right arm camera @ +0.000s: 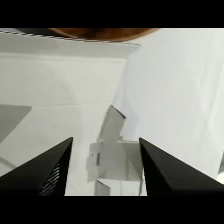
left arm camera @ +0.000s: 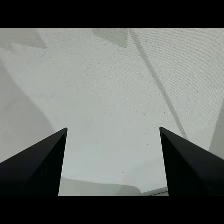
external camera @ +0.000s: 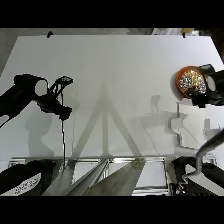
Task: Fold the box and place the chain.
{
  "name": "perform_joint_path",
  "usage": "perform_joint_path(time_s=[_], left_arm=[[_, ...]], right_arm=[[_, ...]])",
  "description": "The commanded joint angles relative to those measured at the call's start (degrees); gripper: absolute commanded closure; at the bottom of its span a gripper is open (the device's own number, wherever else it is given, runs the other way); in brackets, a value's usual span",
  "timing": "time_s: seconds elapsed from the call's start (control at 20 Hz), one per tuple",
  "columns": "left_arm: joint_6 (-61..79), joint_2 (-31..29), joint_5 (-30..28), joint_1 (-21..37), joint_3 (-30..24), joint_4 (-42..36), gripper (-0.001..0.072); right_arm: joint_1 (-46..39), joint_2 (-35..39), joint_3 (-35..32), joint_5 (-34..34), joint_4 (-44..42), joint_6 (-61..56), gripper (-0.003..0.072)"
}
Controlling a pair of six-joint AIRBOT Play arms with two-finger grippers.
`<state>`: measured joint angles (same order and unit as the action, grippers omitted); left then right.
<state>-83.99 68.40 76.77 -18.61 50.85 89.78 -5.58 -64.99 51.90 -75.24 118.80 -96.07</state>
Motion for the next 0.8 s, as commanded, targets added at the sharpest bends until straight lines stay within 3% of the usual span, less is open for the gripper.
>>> perform_joint_path(time_s=[0.0, 0.3, 0.35, 0.4, 0.6, 0.75], left_arm=[[0.0, 0.0, 0.0, 0.0, 0.0, 0.0, 0.0075], [0.0, 0.0, 0.0, 0.0, 0.0, 0.0, 0.0075], [0.0, 0.0, 0.0, 0.0, 0.0, 0.0, 0.0075], [0.0, 0.0, 0.0, 0.0, 0.0, 0.0, 0.0075], [0.0, 0.0, 0.0, 0.0, 0.0, 0.0, 0.0075], [0.0, 0.0, 0.0, 0.0, 0.0, 0.0, 0.0075]], right_arm=[[-9.9, 0.0, 0.1, 0.3, -0.4, 7.1, 0.0191], [-19.5, -3.7, 0.0, -2.0, -4.8, 11.4, 0.02], [-19.5, -4.9, -0.1, -2.4, -6.9, 12.7, 0.0251], [-19.5, -6.1, -0.1, -3.0, -7.9, 12.8, 0.0253], [-19.5, -11.7, -0.1, -8.2, -4.7, 9.7, 0.0255], [-19.5, -14.1, -0.1, -9.2, -2.3, 6.8, 0.0308]])
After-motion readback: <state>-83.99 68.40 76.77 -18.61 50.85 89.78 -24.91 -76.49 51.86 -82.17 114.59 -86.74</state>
